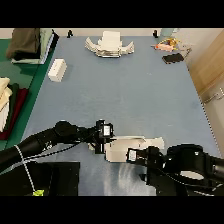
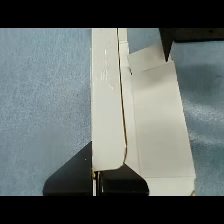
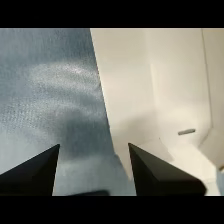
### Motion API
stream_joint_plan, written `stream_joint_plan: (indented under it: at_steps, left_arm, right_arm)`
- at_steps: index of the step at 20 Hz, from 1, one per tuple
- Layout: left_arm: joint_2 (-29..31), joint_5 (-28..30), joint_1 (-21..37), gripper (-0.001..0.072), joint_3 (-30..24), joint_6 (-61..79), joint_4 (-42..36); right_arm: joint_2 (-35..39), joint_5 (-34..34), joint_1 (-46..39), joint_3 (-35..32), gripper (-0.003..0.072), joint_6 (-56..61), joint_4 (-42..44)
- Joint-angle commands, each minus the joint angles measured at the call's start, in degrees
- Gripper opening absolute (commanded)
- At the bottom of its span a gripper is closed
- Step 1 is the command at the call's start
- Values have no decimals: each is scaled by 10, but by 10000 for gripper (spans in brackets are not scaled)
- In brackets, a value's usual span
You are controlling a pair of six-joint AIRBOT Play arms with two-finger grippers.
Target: Fold the box.
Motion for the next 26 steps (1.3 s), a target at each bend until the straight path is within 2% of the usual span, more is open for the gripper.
stream_joint_plan:
  at_steps: [1, 4, 7, 12, 17, 26]
  left_arm:
    - [0, 0, 0, 13, 0, 0, 0]
    - [0, 0, 0, 12, 0, 0, 0]
    - [0, 0, 0, 12, 0, 0, 0]
    - [0, 0, 0, 12, 0, 0, 0]
    - [0, 0, 0, 12, 0, 0, 0]
    - [0, 0, 0, 12, 0, 0, 0]
  right_arm:
    - [-59, -87, 26, -7, 672, 16, -98]
    - [-90, -89, 26, -7, 660, 75, -149]
    - [-92, -81, 26, 2, 658, 200, -217]
    - [-92, -5, 26, 59, 658, 338, -246]
    - [-92, 42, 26, 71, 659, 383, -267]
    - [-92, 64, 26, 71, 674, 401, -273]
